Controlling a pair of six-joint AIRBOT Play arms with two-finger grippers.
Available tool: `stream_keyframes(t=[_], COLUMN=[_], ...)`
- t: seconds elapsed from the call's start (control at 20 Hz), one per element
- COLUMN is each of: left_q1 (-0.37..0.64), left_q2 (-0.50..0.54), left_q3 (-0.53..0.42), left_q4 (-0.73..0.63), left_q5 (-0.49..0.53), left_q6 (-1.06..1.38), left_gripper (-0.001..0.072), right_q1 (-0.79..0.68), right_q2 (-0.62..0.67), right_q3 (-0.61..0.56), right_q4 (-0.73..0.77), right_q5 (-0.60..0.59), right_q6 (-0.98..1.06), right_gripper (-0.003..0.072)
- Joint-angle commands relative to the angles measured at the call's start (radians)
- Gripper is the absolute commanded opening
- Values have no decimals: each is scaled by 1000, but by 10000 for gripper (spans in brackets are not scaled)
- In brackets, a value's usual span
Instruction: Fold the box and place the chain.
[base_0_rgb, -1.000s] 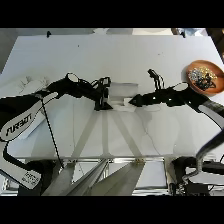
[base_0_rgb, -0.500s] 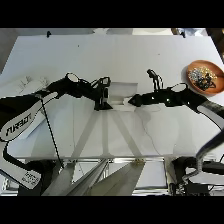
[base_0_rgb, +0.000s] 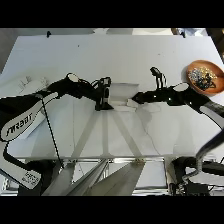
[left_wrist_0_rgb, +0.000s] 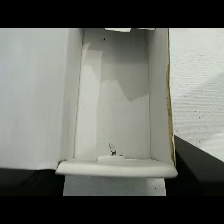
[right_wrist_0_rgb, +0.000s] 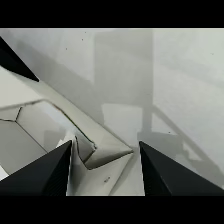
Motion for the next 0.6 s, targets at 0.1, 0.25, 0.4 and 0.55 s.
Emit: stream_keyframes(t=[0.1,0.25,0.4,0.55], left_q1=[1,1,1,1], left_q2=[0,0,0,0], left_q3=[0,0,0,0], left_q4=[0,0,0,0], left_q5=[2,2,2,2], left_q6=[-1,-1,-1,-1], left_gripper=[279,279,279,279], right_q1=[1,29,76,106], right_q2=[3,3,3,3], right_q3=[1,1,2,3], right_q4=[-7,-30,-91,-208], right_q5=[64,67,0,-38], right_q6=[32,53,142,308], right_gripper=[458,484,480,475])
